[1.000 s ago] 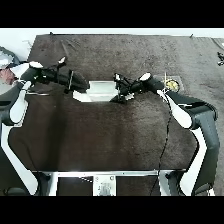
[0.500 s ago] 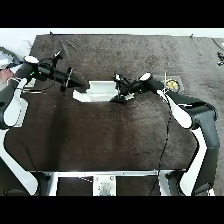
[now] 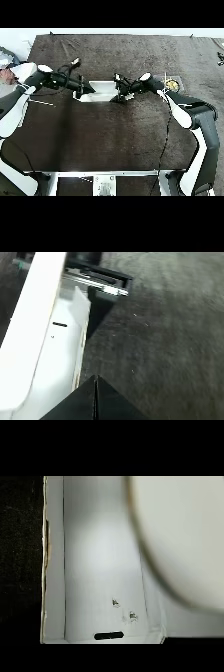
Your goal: Fold the box and place the chain.
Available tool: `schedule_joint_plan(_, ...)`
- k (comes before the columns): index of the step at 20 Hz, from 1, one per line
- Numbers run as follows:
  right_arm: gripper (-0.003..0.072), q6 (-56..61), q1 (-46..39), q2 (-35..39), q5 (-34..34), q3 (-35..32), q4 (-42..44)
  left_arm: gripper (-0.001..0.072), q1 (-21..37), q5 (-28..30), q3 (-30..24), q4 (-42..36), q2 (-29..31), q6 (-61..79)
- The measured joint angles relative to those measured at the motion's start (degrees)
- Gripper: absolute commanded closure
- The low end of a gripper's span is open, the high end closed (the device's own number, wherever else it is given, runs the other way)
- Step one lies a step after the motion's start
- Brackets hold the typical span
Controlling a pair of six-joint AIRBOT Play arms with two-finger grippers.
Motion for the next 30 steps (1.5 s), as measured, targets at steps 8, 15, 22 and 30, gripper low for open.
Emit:
schedule_joint_plan(8,0.0567,-0.02,0.00,0.00,0.00,0.00,0.00,0.0704,-2.58,14.53,-0.52,-0.96,0.00,-6.93)
schedule_joint_plan(15,0.0567,0.00,0.00,0.00,0.00,0.00,0.00,0.0703,-2.80,19.45,6.93,-0.76,-5.18,-10.99)
schedule_joint_plan(22,0.0568,0.11,0.00,0.00,0.00,-0.02,0.00,0.0702,-2.82,23.43,8.46,3.87,-9.03,-15.85)
schedule_joint_plan(30,0.0568,0.02,0.00,0.00,0.00,-0.02,0.02,0.0701,-2.80,24.00,8.70,5.73,-9.84,-16.31)
